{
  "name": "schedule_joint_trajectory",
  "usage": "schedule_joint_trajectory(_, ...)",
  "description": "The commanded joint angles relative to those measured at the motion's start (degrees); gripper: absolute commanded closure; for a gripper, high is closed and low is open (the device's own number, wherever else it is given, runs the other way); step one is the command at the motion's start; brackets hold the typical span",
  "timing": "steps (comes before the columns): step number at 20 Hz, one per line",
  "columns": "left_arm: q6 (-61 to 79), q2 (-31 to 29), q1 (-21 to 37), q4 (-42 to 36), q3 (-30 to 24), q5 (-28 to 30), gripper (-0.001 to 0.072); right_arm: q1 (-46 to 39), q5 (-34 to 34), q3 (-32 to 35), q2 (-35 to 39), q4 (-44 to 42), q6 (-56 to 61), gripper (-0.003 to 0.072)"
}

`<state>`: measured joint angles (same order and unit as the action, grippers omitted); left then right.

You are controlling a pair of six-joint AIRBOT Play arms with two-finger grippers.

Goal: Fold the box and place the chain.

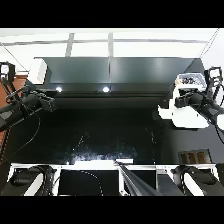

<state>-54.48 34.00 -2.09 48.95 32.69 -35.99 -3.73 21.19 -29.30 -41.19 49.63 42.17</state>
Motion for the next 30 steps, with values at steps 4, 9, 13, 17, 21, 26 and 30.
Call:
schedule_joint_trajectory(4,0.0,0.0,0.1,0.0,0.0,0.0,0.0686,0.0,0.0,0.0,0.0,0.0,0.0,0.0683)
schedule_joint_trajectory(9,0.0,0.0,0.0,0.0,0.0,0.0,0.0686,0.0,0.0,0.0,0.0,0.0,0.0,0.0683)
schedule_joint_trajectory(13,-0.2,1.0,0.0,-2.9,-0.2,-0.1,0.0686,0.0,0.0,0.0,0.0,0.0,0.0,0.0683)
schedule_joint_trajectory(17,-0.2,4.5,0.0,-10.2,-1.5,-2.5,0.0686,0.1,-0.1,0.0,0.0,-0.1,0.0,0.0684)
schedule_joint_trajectory(21,-0.2,9.1,0.0,-15.5,-2.6,-3.2,0.0686,0.3,-9.9,0.0,0.0,-0.4,0.1,0.0683)
schedule_joint_trajectory(26,0.5,15.3,0.0,-22.9,-2.6,-3.0,0.0686,-0.4,-37.0,-0.5,-1.5,-0.5,0.0,0.0645)
schedule_joint_trajectory(30,0.7,16.9,0.0,-24.0,-2.4,-1.5,0.0686,-19.3,-15.1,-14.6,-10.8,-11.3,-0.9,0.0177)
